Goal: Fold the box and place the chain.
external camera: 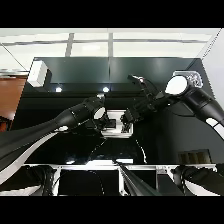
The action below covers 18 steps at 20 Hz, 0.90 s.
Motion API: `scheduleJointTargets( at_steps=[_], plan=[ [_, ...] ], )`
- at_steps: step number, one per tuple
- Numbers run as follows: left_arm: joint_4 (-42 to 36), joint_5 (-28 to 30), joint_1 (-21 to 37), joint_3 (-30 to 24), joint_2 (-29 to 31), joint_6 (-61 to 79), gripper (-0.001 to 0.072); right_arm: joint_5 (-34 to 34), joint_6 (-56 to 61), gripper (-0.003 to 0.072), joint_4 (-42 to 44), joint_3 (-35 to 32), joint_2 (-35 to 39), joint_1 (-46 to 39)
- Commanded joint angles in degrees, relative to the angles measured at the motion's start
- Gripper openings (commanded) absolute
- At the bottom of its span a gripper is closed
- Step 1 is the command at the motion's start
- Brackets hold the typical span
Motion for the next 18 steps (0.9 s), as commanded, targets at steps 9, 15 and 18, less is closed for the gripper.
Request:
scheduleJointTargets(
  at_steps=[9, 15, 18],
  plan=[
    [0.0, 0.07, 0.02, -0.02, -0.02, 0.02, 0.0024, 13.11, 4.15, 0.0346, -25.38, -0.72, 7.56, -15.52],
    [1.07, 0.04, 0.02, -0.02, -0.07, 0.9, 0.0025, 7.28, 5.55, 0.0346, -31.54, -5.97, 13.86, -22.38],
    [1.36, -0.63, 0.02, 0.52, 0.02, 0.15, 0.0032, 4.0, 5.46, 0.0346, -29.55, -8.96, 13.86, -22.38]
  ],
)
